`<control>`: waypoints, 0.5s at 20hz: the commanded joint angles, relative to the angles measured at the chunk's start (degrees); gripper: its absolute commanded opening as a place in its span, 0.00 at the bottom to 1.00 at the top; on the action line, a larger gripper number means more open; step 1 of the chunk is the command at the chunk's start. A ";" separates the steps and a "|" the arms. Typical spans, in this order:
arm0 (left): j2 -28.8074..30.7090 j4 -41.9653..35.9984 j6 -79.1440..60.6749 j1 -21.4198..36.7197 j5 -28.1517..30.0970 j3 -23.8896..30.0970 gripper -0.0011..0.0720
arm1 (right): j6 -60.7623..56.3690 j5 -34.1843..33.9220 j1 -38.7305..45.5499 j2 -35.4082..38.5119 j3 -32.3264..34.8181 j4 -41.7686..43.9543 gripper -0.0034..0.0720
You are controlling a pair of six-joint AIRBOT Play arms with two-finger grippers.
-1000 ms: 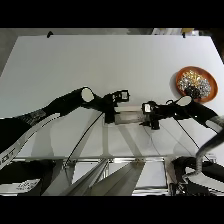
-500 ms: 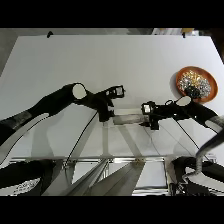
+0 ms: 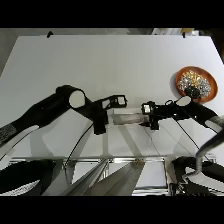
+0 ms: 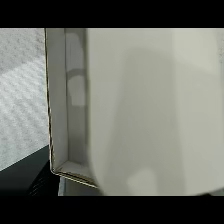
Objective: Fold the box and place the chain.
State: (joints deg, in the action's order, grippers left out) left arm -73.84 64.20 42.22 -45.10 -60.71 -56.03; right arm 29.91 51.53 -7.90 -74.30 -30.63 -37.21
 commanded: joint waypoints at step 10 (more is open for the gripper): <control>-6.38 7.67 34.18 -2.75 35.10 0.02 0.02 | -0.02 0.02 0.04 0.02 -0.02 -0.02 0.57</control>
State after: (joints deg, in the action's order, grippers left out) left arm -77.49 69.49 66.85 -49.69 -31.29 -56.03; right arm 29.89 51.53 -7.88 -74.30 -30.61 -37.23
